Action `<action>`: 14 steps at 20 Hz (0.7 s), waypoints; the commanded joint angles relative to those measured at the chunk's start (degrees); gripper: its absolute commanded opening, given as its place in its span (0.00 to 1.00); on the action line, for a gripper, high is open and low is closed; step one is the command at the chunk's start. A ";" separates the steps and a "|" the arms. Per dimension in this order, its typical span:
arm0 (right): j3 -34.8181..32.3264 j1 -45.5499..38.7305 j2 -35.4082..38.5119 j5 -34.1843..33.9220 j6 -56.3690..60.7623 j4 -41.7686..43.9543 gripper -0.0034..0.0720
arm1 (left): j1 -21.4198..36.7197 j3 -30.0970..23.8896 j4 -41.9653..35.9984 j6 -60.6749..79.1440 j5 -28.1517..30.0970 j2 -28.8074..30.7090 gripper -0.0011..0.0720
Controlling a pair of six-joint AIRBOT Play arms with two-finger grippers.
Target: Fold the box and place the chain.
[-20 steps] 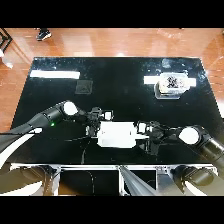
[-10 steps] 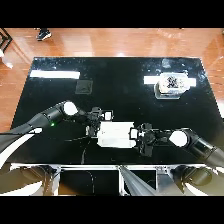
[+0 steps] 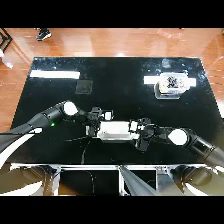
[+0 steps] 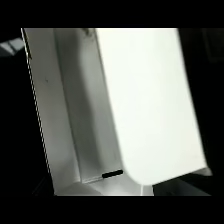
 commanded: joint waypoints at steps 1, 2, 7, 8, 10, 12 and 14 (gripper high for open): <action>1.03 -0.48 0.52 -0.46 2.69 -0.02 0.98 | 0.02 0.02 0.00 0.09 0.83 -0.04 0.05; 1.18 -0.46 0.57 -0.09 2.71 -0.81 0.98 | 0.02 0.02 -0.02 0.07 0.81 -0.04 0.05; 1.31 -0.46 0.57 0.15 11.04 -7.54 0.98 | 0.02 0.02 -0.02 0.07 0.81 -0.04 0.05; 1.31 -0.48 0.57 0.17 11.02 -7.65 0.98 | 0.02 0.02 -0.02 0.07 0.81 -0.04 0.05; 1.46 -0.46 0.59 0.24 10.99 -7.61 0.98 | -0.02 0.02 -0.07 -0.02 0.81 -0.04 0.05; 2.16 -0.46 0.79 0.59 11.02 -7.26 0.98 | -0.02 0.02 -0.04 -0.15 0.72 -0.04 0.05; 2.71 -0.46 0.83 0.39 11.02 -7.45 0.98 | -0.02 0.02 -0.04 -0.15 0.68 -0.04 0.05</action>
